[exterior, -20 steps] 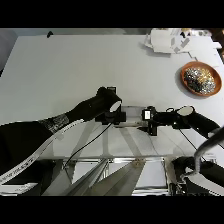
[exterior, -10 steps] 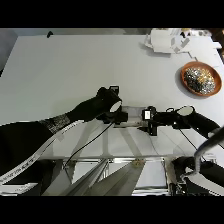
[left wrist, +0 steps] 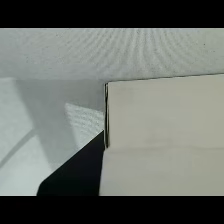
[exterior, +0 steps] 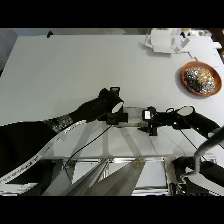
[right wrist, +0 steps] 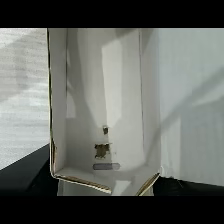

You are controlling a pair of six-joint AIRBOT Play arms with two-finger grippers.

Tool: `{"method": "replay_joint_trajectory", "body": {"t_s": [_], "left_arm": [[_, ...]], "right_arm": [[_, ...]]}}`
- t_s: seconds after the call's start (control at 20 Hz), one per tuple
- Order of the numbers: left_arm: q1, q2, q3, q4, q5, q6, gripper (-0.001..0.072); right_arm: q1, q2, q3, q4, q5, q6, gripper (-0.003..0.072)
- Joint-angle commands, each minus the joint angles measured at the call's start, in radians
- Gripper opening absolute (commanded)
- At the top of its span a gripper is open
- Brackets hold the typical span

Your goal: Fold the box and place the chain.

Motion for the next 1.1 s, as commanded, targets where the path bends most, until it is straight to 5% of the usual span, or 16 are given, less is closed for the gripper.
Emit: {"method": "replay_joint_trajectory", "body": {"t_s": [0.0, 0.1, 0.45, 0.65, 0.8, 0.9, 1.05], "left_arm": [[0.002, 0.007, 0.000, -0.006, -0.021, 0.000, 0.0103], [0.013, 0.030, 0.000, -0.007, -0.024, 0.002, 0.0335], [0.085, 0.209, 0.000, -0.038, -0.061, 0.169, 0.0350], [0.152, 0.383, -0.016, -0.093, -0.235, 0.435, 0.0351], [0.213, 0.528, -0.151, -0.093, -0.209, 0.821, 0.0365], [0.279, 0.604, -0.303, -0.150, -0.087, 1.230, 0.0514], [0.391, 0.616, -0.509, -0.397, 0.102, 1.954, 0.0584]], "right_arm": [[0.000, 0.001, 0.001, 0.001, -0.002, 0.000, 0.0415], [0.000, 0.001, 0.001, 0.001, -0.002, 0.000, 0.0415], [0.000, 0.001, 0.001, 0.001, -0.002, 0.000, 0.0415], [0.000, 0.001, 0.001, 0.001, -0.002, 0.000, 0.0415], [0.000, 0.001, 0.001, 0.001, -0.002, 0.000, 0.0415], [0.000, 0.001, 0.001, 0.001, -0.002, 0.000, 0.0415], [0.000, 0.001, 0.001, 0.001, -0.002, 0.000, 0.0415]]}}
